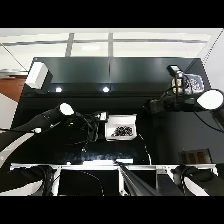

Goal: Fold the box and place the chain.

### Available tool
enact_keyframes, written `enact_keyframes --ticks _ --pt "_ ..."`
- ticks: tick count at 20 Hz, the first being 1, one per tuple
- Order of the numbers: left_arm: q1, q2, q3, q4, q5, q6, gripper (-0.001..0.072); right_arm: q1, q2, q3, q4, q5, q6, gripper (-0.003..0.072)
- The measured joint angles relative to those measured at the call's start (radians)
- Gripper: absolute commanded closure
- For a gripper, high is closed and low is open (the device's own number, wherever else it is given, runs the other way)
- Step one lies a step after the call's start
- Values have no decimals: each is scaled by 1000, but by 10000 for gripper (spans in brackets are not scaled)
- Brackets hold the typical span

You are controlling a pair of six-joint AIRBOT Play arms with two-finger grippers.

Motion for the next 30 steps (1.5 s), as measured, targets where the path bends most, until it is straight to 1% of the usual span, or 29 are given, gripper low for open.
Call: enact_keyframes --ticks 2,5,9,12,16,20,25,30 --pt "0 0 0 1 2 0 222 14 -50 0 94 -25 -164 -20" --pt "0 0 0 1 2 -1 222 24 -101 0 209 -29 -440 -14" --pt "0 0 0 2 2 -1 222 33 -128 0 238 45 -728 -15" --pt "0 0 0 2 2 -2 222 37 -134 0 246 92 -847 -15" --pt "0 0 0 2 2 -1 222 49 -136 0 247 146 -924 -15" --pt "0 0 0 2 2 -1 222 88 -138 -5 242 160 -958 -14" --pt "0 0 0 2 2 -1 222 148 -139 -14 190 176 -967 -17" --pt "0 0 0 2 2 -2 222 169 -139 -15 172 177 -951 -23"
